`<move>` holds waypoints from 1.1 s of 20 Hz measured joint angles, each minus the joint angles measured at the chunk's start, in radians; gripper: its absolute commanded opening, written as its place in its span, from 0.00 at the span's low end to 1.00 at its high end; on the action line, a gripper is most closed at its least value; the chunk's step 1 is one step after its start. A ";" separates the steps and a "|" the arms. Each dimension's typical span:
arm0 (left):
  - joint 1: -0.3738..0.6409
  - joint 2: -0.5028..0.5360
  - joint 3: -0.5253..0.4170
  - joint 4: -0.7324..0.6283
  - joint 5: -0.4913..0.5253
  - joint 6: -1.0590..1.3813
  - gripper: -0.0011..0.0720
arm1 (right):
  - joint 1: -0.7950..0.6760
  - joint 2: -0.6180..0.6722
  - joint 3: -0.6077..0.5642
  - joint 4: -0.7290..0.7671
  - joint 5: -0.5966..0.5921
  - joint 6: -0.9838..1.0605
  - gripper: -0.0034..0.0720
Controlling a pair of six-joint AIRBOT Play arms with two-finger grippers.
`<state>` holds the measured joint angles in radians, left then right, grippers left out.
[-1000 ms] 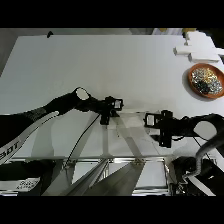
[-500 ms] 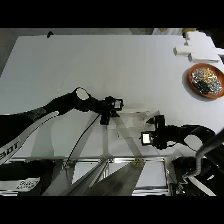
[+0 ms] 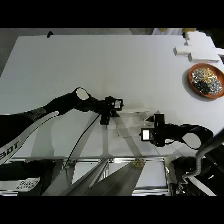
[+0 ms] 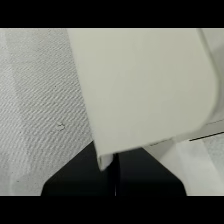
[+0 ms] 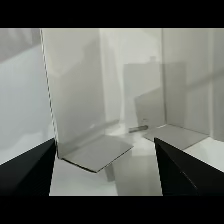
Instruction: Fold the box and place the chain.
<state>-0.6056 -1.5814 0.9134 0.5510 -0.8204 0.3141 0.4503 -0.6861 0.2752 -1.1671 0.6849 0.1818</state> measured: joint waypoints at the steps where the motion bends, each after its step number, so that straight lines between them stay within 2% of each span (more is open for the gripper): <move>1: 0.000 0.000 0.000 0.000 0.000 0.000 0.03 | -0.014 -0.013 0.014 0.019 0.005 -0.003 0.94; 9: 0.000 0.000 0.000 0.000 0.000 -0.001 0.03 | -0.155 -0.156 0.144 0.109 0.088 -0.029 0.96; 22: 0.000 0.000 0.000 0.000 -0.001 0.000 0.03 | -0.309 -0.314 0.174 0.377 0.124 -0.325 0.95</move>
<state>-0.6056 -1.5814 0.9134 0.5510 -0.8215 0.3138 0.1417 -1.0004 0.4488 -0.7902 0.8093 -0.1432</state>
